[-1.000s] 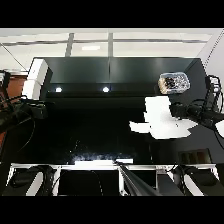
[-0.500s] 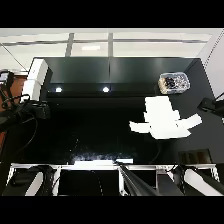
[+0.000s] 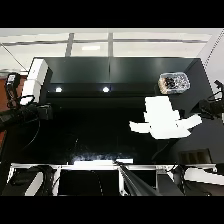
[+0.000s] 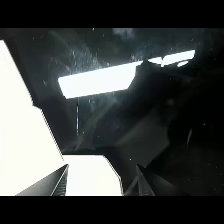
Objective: Fold the box and place the chain.
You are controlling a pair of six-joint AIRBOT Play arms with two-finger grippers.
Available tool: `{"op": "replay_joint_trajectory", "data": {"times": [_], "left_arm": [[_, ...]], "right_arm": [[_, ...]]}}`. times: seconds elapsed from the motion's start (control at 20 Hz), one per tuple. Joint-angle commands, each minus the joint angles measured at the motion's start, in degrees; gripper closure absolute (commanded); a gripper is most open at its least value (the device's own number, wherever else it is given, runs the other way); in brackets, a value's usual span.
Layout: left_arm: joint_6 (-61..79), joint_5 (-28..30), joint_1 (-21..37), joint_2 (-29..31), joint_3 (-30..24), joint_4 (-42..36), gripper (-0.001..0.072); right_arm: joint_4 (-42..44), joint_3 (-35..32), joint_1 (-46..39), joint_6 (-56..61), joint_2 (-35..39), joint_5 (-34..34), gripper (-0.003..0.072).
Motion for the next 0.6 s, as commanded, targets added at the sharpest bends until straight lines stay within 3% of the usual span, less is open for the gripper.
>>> {"op": "replay_joint_trajectory", "data": {"times": [0.0,0.15,0.25,0.3,0.4,0.55], "left_arm": [[0.0,-0.2,0.0,-0.2,0.0,0.0,-0.0004],[0.0,-0.2,0.0,-0.2,0.0,0.0,-0.0004],[0.0,-0.3,0.0,-0.2,0.0,0.0,-0.0004],[0.0,-0.5,0.0,-0.2,0.0,0.0,-0.0004],[0.0,-0.6,0.0,-0.2,0.0,0.0,-0.0004],[0.0,-0.6,0.0,-0.2,0.0,0.0,-0.0004]], "right_arm": [[-2.7,0.3,-0.3,-2.0,-0.9,3.0,0.0214],[-3.6,0.3,-0.3,-2.7,-0.9,5.0,0.0215],[-3.7,0.3,-0.3,-3.4,-0.9,6.1,0.0504],[-3.6,0.3,-0.3,-3.9,-0.9,6.6,0.0506],[-3.2,0.3,-0.3,-5.2,-0.9,7.7,0.0664],[-1.6,0.3,-0.3,-6.4,-0.9,9.4,0.0663]]}}
